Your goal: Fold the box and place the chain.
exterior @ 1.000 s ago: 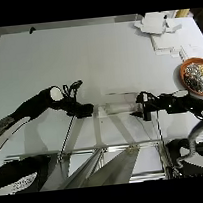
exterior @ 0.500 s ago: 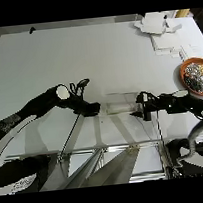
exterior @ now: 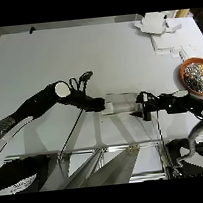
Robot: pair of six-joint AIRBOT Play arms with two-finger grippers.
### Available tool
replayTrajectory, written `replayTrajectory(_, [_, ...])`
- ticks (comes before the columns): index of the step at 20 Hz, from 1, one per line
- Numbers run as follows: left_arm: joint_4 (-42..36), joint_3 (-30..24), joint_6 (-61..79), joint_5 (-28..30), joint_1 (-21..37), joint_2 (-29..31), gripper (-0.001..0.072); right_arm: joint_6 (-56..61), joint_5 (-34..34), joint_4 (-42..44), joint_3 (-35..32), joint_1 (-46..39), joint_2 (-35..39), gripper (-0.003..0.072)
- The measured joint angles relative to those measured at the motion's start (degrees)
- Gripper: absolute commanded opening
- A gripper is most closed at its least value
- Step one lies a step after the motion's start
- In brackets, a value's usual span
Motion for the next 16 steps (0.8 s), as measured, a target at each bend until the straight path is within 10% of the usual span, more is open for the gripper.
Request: replayTrajectory(16, [8.0,0.5,-5.6,-4.0,3.0,6.5,0.0293,0.0,0.0,0.0,0.0,0.0,0.0,0.0414])
